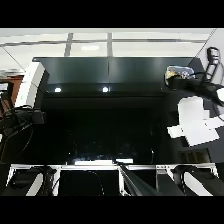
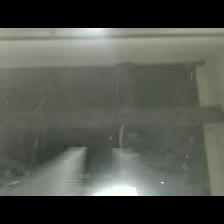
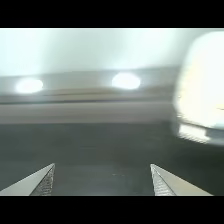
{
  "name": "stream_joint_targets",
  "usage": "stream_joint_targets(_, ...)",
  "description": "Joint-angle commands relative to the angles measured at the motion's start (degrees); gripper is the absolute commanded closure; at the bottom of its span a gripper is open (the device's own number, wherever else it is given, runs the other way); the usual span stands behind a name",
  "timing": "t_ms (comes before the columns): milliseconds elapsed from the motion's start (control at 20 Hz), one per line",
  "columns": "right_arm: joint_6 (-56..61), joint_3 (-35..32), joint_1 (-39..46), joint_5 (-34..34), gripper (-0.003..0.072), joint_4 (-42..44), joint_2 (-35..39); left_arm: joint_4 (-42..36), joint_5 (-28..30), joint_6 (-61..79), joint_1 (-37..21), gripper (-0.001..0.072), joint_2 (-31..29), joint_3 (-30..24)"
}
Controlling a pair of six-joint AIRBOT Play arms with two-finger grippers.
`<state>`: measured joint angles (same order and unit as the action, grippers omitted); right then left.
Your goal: Fold the box and place the chain.
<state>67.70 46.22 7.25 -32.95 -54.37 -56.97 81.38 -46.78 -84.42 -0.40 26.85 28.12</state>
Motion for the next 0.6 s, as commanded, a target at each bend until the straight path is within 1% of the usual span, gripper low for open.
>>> stream_joint_targets(0,16.8,2.6,14.6,-1.5,-0.0026,-22.5,-3.3,-2.6,2.1,0.1,0.0,-0.0007,2.4,0.0)
stream_joint_targets(100,16.7,5.4,27.9,-4.5,-0.0026,-22.3,-5.9,-2.6,2.1,0.0,0.0,-0.0006,4.0,0.0)
stream_joint_targets(150,14.8,7.3,34.0,-7.9,-0.0025,-20.1,-7.8,-2.7,2.1,0.0,0.0,-0.0006,4.7,0.0)
stream_joint_targets(250,2.7,12.6,43.1,-18.5,-0.0026,-13.8,-14.1,-4.3,2.0,0.0,0.0,-0.0006,6.0,0.0)
stream_joint_targets(300,-1.2,15.8,46.4,-23.7,-0.0026,-11.8,-17.8,-5.6,2.0,0.0,0.0,-0.0006,6.8,0.0)
stream_joint_targets(350,-2.8,18.8,48.5,-27.6,-0.0026,-11.8,-21.0,-6.9,2.0,0.0,0.0,-0.0007,7.6,0.0)
stream_joint_targets(450,-7.4,23.8,50.6,-33.2,-0.0025,-11.9,-26.1,-8.7,2.0,0.0,0.0,-0.0007,9.3,0.0)
stream_joint_targets(550,-19.7,26.0,50.3,-38.3,-0.0025,-9.6,-28.9,-10.5,2.0,0.0,0.0,-0.0006,10.9,0.0)
